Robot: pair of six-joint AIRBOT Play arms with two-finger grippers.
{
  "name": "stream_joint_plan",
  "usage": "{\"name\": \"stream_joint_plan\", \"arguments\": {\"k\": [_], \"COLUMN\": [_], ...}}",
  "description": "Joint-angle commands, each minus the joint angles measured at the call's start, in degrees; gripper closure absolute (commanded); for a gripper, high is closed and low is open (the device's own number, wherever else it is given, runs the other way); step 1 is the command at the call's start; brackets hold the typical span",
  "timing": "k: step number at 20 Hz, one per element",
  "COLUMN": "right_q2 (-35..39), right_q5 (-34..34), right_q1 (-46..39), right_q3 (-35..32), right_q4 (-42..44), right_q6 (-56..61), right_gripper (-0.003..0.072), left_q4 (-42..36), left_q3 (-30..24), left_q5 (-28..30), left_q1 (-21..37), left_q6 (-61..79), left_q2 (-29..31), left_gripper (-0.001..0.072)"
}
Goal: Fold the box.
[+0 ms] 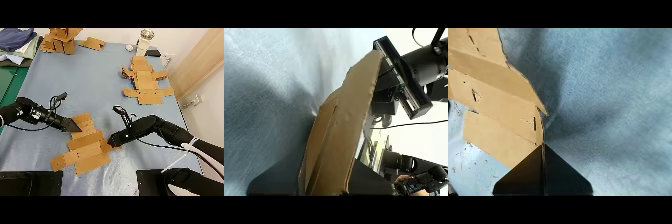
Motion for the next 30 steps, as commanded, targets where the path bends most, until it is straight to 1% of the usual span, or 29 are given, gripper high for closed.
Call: {"name": "stream_joint_plan", "arguments": {"k": [1, 3, 4, 5, 6, 7, 8, 9, 10, 11, 12, 13, 14, 15, 16, 18, 19, 20, 21, 22, 23, 24, 25, 26, 30], "right_q2": [0.0, 0.0, 0.0, 0.0, 0.0, 0.0, 0.0, 0.0, 0.0, 0.0, 0.0, 0.0, 0.0, 0.0, 0.1, 0.2, 0.2, 0.2, 0.2, 0.4, 0.6, 0.9, 0.9, 0.9, 1.9], "right_q5": [1.3, 1.5, 1.4, 1.5, 1.5, 1.5, 1.5, 1.5, 1.6, 1.5, 1.5, 1.2, 0.3, -1.5, -4.3, -10.8, -13.5, -15.2, -16.2, -16.6, -16.7, -16.6, -16.9, -17.0, -15.8], "right_q1": [0.2, 0.2, 0.2, 0.2, 0.2, 0.2, 0.2, 0.2, 0.2, 0.2, -0.2, -0.9, -2.1, -3.7, -5.7, -9.7, -11.6, -13.3, -14.7, -15.4, -15.4, -15.3, -15.0, -14.4, -11.5], "right_q3": [-0.2, -0.2, -0.2, -0.2, -0.2, -0.2, -0.2, -0.2, -0.2, -0.1, 0.0, 0.4, 1.8, 3.8, 6.7, 13.7, 17.5, 20.6, 23.4, 25.1, 26.0, 26.1, 26.0, 25.4, 21.1], "right_q4": [0.1, 0.1, 0.1, 0.1, 0.1, 0.1, 0.1, 0.0, -0.3, -0.7, -2.2, -5.3, -10.6, -16.9, -24.3, -36.7, -40.7, -42.2, -42.2, -41.6, -40.2, -38.0, -35.5, -34.3, -34.9], "right_q6": [0.4, 0.4, 0.4, 0.4, 0.4, 0.4, 0.4, 0.4, 0.4, 0.4, 1.5, 3.5, 6.7, 10.9, 16.0, 22.9, 24.7, 25.2, 25.3, 25.3, 25.3, 25.3, 25.3, 25.8, 31.1], "right_gripper": [0.0683, 0.0682, 0.0682, 0.0682, 0.0682, 0.0682, 0.0681, 0.0681, 0.0662, 0.0592, 0.0540, 0.0517, 0.0496, 0.0374, 0.0282, 0.0280, 0.0280, 0.0286, 0.0313, 0.0499, 0.0656, 0.0681, 0.0681, 0.0681, 0.0682], "left_q4": [-0.1, 0.1, 0.3, 0.4, 0.3, 0.3, 0.2, 0.0, -0.5, -1.2, -1.9, -2.0, -1.8, -1.9, -1.9, -1.9, -1.9, -1.9, -1.8, -1.8, -1.8, -1.8, -1.8, -1.6, -1.3], "left_q3": [0.0, 0.0, 0.0, 0.0, 0.0, 0.0, 0.0, 0.0, 0.0, 0.0, 0.0, 0.2, 0.5, 1.2, 2.3, 5.3, 7.3, 9.0, 10.8, 12.1, 13.2, 13.7, 13.7, 13.7, 12.7], "left_q5": [0.3, 0.3, 0.3, 0.3, 0.3, 0.3, 0.4, 1.4, 2.6, 3.1, 3.2, 2.5, 2.0, 2.2, 2.3, 4.1, 5.5, 7.7, 10.3, 13.0, 16.0, 18.9, 21.8, 23.5, 27.0], "left_q1": [-1.6, -1.9, -1.9, -1.9, -1.9, -1.9, -1.9, -1.9, -1.9, -1.9, -1.9, -2.1, -2.7, -3.8, -5.2, -9.5, -12.1, -14.6, -17.3, -19.5, -21.6, -23.3, -24.8, -26.1, -31.0], "left_q6": [0.6, 0.6, 0.6, 0.6, 0.9, 1.5, 2.4, 2.6, 3.1, 4.0, 5.5, 8.3, 10.0, 10.6, 10.9, 11.6, 12.0, 12.2, 13.5, 15.2, 17.3, 19.3, 21.1, 22.7, 30.1], "left_q2": [0.0, 0.0, 0.0, 0.0, 0.0, 0.0, 0.0, 0.0, 0.0, 0.0, 0.0, 0.0, 0.0, 0.0, 0.0, 0.0, 0.0, 0.0, 0.0, 0.0, 0.0, 0.0, 0.1, 0.2, 0.7], "left_gripper": [0.0459, 0.0460, 0.0466, 0.0488, 0.0490, 0.0616, 0.0701, 0.0701, 0.0701, 0.0701, 0.0701, 0.0701, 0.0701, 0.0701, 0.0701, 0.0701, 0.0702, 0.0701, 0.0701, 0.0701, 0.0701, 0.0701, 0.0702, 0.0702, 0.0702]}}
